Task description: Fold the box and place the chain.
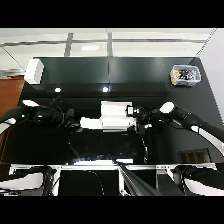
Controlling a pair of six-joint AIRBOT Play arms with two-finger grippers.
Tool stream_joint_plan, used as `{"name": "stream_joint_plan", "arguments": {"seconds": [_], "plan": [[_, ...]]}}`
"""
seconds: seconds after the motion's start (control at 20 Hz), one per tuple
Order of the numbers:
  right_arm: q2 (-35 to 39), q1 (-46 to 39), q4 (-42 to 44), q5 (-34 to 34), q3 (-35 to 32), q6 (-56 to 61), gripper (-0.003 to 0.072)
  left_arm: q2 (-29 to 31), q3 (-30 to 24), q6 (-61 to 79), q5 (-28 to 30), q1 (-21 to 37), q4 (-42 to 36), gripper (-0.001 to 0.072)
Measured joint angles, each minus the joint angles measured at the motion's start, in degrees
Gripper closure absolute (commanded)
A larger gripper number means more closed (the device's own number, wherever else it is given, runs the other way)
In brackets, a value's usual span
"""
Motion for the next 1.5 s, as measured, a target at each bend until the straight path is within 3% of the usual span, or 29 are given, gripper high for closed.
{"name": "stream_joint_plan", "arguments": {"seconds": [0.15, 0.4, 0.45, 0.55, 0.6, 0.65, 1.1, 1.5], "plan": [[0.00, 0.00, 0.00, 0.00, 0.00, 0.00, 0.0442, -2.14, -0.04, 2.93, 0.83, -3.63, -4.79, 0.0686], [0.00, 0.00, 0.00, 0.00, 0.00, 0.00, 0.0442, -3.32, 1.09, 7.76, -0.66, -5.77, -6.01, 0.0681], [0.00, 0.00, 0.00, 0.00, 0.00, 0.00, 0.0442, -3.43, 1.53, 8.74, -0.83, -6.10, -5.97, 0.0624], [0.00, 0.00, 0.00, 0.00, 0.00, 0.00, 0.0442, -3.52, 2.78, 10.51, -1.70, -6.84, -5.95, 0.0182], [0.00, 0.00, 0.00, 0.00, 0.00, 0.00, 0.0442, -3.58, 3.61, 11.06, -1.77, -7.26, -5.88, 0.0047], [0.00, 0.00, 0.00, 0.00, 0.00, 0.00, 0.0442, -3.56, 4.50, 11.61, -2.38, -7.63, -6.03, 0.0005], [0.00, 0.00, 0.00, 0.00, 0.00, 0.00, 0.0442, -3.63, 10.84, 9.66, -4.07, -13.53, -3.63, 0.0011], [0.00, 0.00, 0.00, 0.00, 0.00, 0.00, 0.0442, -3.63, 18.60, -8.87, 0.33, -23.85, 9.66, 0.0053]]}}
